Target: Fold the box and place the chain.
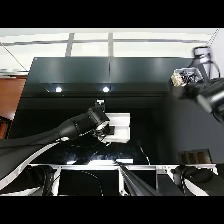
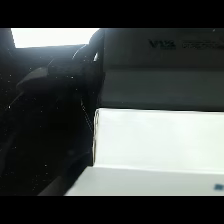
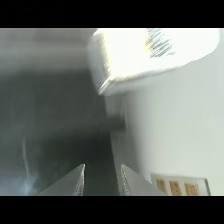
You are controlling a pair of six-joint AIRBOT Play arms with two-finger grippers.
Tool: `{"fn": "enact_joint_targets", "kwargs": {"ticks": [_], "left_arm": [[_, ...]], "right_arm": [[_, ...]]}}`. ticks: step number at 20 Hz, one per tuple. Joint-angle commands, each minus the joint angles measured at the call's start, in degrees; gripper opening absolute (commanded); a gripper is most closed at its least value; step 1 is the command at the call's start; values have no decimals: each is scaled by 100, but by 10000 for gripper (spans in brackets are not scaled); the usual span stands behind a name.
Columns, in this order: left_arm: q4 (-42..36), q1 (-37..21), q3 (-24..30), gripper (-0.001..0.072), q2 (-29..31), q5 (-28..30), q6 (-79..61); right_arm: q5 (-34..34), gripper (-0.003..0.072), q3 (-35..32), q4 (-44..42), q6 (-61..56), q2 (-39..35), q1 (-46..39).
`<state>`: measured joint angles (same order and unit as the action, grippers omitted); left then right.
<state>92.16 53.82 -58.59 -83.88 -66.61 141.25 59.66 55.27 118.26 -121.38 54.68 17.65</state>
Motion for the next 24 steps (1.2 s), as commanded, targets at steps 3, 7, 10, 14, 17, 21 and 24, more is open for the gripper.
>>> {"fn": "enact_joint_targets", "kwargs": {"ticks": [3, 7, 10, 14, 17, 21, 24], "left_arm": [[-2, 0, 2, 24, -2, 11, -2], [37, 0, 2, 24, -2, 4, -4], [37, 0, 2, 24, -2, -2, -4], [37, 0, 2, 24, -2, -4, -4], [37, 0, 2, 24, -2, -9, -4], [35, 0, 2, 25, -2, -9, -4], [35, 0, 2, 24, -2, -9, -4]], "right_arm": [[-1910, 273, 87, -509, 98, 811, -2173], [-1095, 473, 1259, -1683, 17, 2199, -2771], [-1104, 720, 2238, -3707, 529, 3117, -3058], [-415, 720, 3241, -4199, -227, 4094, -3075], [-74, 720, 3748, -4308, -509, 4612, -3075], [-321, 720, 4068, -4385, -511, 4872, -3084], [-354, 720, 4100, -4385, -632, 4937, -3139]]}}
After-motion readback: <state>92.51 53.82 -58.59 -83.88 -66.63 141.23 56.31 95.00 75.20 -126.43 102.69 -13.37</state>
